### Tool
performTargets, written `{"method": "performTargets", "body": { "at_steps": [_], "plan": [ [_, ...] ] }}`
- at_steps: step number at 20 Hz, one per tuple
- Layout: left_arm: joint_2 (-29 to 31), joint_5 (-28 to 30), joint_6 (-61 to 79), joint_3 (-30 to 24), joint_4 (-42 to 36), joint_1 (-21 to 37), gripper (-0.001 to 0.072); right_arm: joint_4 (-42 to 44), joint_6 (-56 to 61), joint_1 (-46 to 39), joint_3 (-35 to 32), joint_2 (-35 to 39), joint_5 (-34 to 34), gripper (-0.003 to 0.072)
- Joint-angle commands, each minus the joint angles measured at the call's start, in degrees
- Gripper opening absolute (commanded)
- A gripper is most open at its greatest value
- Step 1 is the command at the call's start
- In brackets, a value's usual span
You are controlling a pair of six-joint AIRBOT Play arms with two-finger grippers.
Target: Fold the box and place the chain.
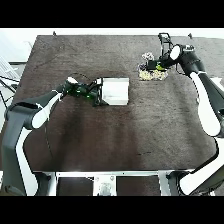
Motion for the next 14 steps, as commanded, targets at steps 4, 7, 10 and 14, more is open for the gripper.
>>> {"method": "performTargets", "body": {
  "at_steps": [4, 7, 10, 14],
  "plan": [
    [0.0, -0.02, 0.0, 0.0, 0.02, -0.02, 0.0289, 6.64, -7.87, -1.99, 8.44, -9.84, 2.38, 0.0493],
    [0.0, -0.02, 0.0, 0.0, 0.02, -0.02, 0.0289, 6.75, -8.46, -2.1, 9.88, -12.52, 2.45, 0.0492],
    [0.02, -0.02, 0.0, 0.0, 0.02, -0.02, 0.0289, 6.84, -8.5, -2.32, 10.25, -14.36, 2.49, 0.0473],
    [0.0, -0.02, 0.0, 0.0, 0.02, -0.02, 0.0289, 6.82, -8.87, -2.54, 10.69, -14.62, 2.71, 0.0393]
  ]
}}
